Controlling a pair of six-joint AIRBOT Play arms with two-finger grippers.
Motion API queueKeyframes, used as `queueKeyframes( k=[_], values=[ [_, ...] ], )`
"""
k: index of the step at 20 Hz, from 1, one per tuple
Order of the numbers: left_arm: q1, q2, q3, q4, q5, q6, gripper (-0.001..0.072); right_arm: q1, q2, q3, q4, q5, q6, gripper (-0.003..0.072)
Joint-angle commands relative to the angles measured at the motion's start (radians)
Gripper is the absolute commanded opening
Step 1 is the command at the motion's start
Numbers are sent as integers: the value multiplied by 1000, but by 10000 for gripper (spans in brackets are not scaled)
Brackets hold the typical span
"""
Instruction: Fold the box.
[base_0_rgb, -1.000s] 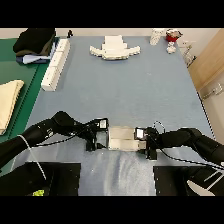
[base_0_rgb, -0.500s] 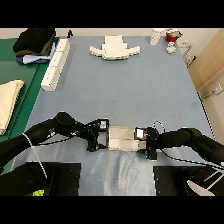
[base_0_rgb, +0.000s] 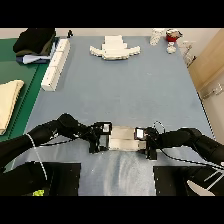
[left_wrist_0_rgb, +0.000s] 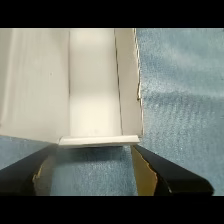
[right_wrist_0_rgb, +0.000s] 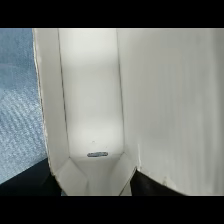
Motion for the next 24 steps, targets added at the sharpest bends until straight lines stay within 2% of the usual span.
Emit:
queueKeyframes(
  k=[1,6,24],
  values=[
    [-21,-18,0,-8,37,0,697,1,0,1,0,0,0,507],
    [-70,-40,2,-59,111,0,697,1,0,1,0,0,0,507],
    [-101,-44,3,-10,127,-21,696,1,1,1,0,0,0,507]
  ],
)
